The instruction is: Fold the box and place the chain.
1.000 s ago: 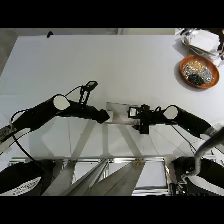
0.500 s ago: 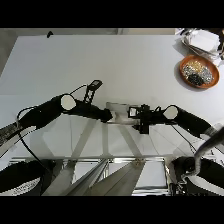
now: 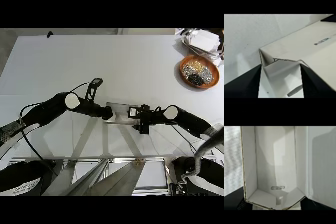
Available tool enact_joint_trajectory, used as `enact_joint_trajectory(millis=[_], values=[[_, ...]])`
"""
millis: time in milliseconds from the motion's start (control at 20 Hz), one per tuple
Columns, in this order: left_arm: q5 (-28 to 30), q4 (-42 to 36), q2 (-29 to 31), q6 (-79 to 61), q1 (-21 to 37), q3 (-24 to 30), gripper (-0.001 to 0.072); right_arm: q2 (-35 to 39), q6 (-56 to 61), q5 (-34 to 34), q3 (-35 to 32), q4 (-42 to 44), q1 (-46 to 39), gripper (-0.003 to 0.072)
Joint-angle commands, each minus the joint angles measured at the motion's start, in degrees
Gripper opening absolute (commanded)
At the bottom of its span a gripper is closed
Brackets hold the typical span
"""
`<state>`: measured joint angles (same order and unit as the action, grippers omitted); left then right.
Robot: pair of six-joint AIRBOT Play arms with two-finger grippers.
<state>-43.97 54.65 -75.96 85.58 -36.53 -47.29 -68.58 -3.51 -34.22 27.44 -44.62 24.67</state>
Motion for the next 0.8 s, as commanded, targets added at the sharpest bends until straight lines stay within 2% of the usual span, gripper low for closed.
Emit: enact_joint_trajectory(millis=[0,350,500,750], values=[[-2.6,5.1,-1.6,6.4,-1.3,-2.4,0.0534,0.0,0.0,0.0,0.0,0.0,0.0,0.0414],[-3.0,6.8,-5.7,12.6,-4.7,-3.4,0.0529,0.0,0.0,0.0,0.0,0.0,0.0,0.0414],[-3.2,9.0,-6.5,15.3,-5.7,-5.0,0.0501,0.0,0.0,0.0,0.0,0.0,0.0,0.0414],[-6.9,14.8,-6.7,21.2,-5.8,-7.9,0.0443,0.0,0.0,0.0,0.0,0.0,0.0,0.0414]])
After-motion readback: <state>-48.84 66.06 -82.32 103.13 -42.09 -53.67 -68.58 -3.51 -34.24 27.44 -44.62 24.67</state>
